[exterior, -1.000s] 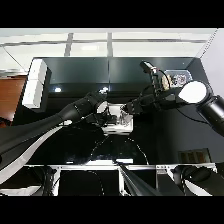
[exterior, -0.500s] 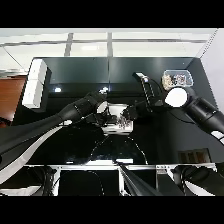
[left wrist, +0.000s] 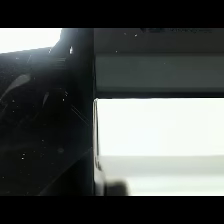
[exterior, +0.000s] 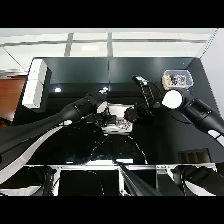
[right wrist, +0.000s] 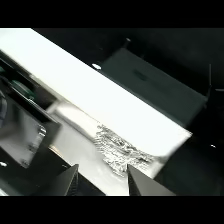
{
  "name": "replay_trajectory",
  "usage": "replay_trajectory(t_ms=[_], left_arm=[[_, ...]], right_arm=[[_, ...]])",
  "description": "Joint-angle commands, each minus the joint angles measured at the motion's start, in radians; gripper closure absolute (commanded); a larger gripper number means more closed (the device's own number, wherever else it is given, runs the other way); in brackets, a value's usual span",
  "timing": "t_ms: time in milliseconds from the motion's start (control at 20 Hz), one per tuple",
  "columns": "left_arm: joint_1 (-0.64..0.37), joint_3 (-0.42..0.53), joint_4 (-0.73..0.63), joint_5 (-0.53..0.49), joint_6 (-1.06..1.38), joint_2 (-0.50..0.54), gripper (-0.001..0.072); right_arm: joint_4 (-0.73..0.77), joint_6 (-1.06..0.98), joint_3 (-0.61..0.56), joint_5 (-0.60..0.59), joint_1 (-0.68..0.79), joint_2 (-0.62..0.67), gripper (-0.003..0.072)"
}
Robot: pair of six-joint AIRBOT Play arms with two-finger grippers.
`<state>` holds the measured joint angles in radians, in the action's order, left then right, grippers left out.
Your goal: Fold the box and place the chain.
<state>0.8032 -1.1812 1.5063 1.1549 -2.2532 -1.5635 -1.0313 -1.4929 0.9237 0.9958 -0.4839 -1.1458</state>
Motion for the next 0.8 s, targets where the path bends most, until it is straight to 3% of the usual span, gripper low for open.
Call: replay_trajectory(t_ms=[0,250,550,600,700,750], left_arm=[[0.0,0.0,0.0,-0.002,0.0,0.0,0.0687],[0.0,0.0,0.0,-0.002,0.0,-0.006,0.0687],[0.015,-0.001,0.004,-0.038,-0.136,-0.008,0.0682],[0.014,-0.001,0.002,-0.037,-0.135,-0.008,0.0596],[0.014,-0.001,0.0,-0.025,-0.124,-0.003,0.0331],[0.014,-0.004,0.0,-0.018,-0.095,0.006,0.0235]], right_arm=[[-0.097,-0.006,0.013,0.112,0.084,0.05,0.0322],[-0.156,-0.005,0.013,0.178,0.25,0.194,0.0322],[-0.156,-0.005,-0.004,0.167,0.251,0.201,0.0322],[-0.156,-0.005,-0.011,0.166,0.251,0.201,0.0322],[-0.156,-0.005,-0.027,0.156,0.251,0.201,0.0322],[-0.156,-0.005,-0.031,0.15,0.251,0.201,0.0322]])
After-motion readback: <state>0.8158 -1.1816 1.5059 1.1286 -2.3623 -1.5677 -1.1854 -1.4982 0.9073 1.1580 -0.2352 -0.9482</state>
